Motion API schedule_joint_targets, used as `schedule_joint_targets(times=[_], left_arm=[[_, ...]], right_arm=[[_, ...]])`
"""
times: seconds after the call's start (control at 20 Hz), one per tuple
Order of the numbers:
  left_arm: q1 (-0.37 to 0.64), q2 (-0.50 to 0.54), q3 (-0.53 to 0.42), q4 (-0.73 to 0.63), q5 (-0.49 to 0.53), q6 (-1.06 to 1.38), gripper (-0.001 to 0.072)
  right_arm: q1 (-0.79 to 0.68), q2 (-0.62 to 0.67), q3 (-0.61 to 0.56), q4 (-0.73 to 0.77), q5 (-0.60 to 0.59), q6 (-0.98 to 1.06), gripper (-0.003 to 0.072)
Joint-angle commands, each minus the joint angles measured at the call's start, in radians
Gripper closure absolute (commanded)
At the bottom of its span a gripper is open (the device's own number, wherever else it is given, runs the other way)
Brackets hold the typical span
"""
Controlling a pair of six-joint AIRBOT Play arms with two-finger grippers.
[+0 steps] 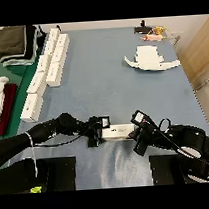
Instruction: Fold the box.
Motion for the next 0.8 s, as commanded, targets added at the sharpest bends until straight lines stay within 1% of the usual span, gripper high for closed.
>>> schedule_joint_targets(times=[0.0,0.4,0.75], left_arm=[[0.000,0.000,0.001,0.000,0.000,0.000,0.0233],[0.000,0.000,0.001,0.000,0.000,0.000,0.0233],[0.000,0.000,0.001,0.000,0.000,0.000,0.0233]], right_arm=[[0.000,-0.002,-0.016,0.015,0.008,0.016,0.0680],[0.000,-0.053,-0.022,0.019,0.008,0.048,0.0680],[0.001,-0.034,-0.019,0.018,-0.013,0.047,0.0680]])
